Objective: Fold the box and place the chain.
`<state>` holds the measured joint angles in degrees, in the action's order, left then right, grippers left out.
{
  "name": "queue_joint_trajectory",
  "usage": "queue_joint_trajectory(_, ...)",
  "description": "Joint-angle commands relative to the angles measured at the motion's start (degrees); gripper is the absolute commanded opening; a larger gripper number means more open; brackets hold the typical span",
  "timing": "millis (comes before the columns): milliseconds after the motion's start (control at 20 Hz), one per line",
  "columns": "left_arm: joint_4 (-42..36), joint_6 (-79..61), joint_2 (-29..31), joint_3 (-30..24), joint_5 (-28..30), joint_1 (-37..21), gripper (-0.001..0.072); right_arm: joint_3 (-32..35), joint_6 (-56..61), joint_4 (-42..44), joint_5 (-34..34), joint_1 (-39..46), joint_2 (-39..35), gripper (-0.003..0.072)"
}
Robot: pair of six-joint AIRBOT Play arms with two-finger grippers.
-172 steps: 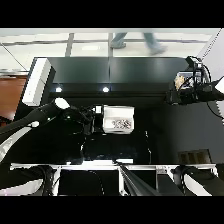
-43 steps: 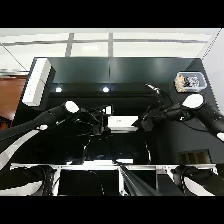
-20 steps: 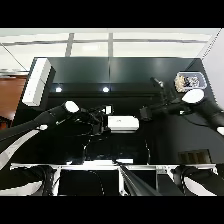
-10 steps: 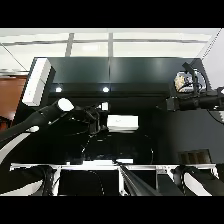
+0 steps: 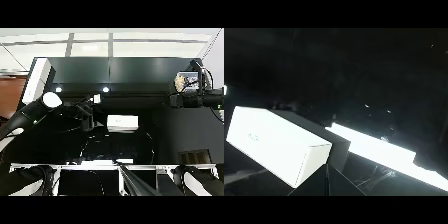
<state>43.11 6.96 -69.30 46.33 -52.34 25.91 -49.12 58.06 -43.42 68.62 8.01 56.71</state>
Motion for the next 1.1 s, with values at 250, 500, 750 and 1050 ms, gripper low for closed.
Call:
queue_joint_trajectory(250,-3.32,1.05,-14.80,13.53,3.21,10.21,0.0701,0.11,0.04,-0.15,-0.72,0.07,-0.04,0.0011)
queue_joint_trajectory(500,-3.76,5.53,-19.61,17.66,1.60,11.93,0.0701,0.11,0.02,-0.17,-0.70,0.07,-0.02,0.0012)
queue_joint_trajectory(750,-3.54,5.55,-20.59,17.90,0.59,11.96,0.0701,0.11,0.02,-0.17,-0.72,0.07,-0.02,0.0012)
queue_joint_trajectory(1050,-2.71,5.51,-20.59,17.90,-2.01,13.51,0.0703,0.11,0.02,-0.17,-0.72,0.07,-0.02,0.0012)
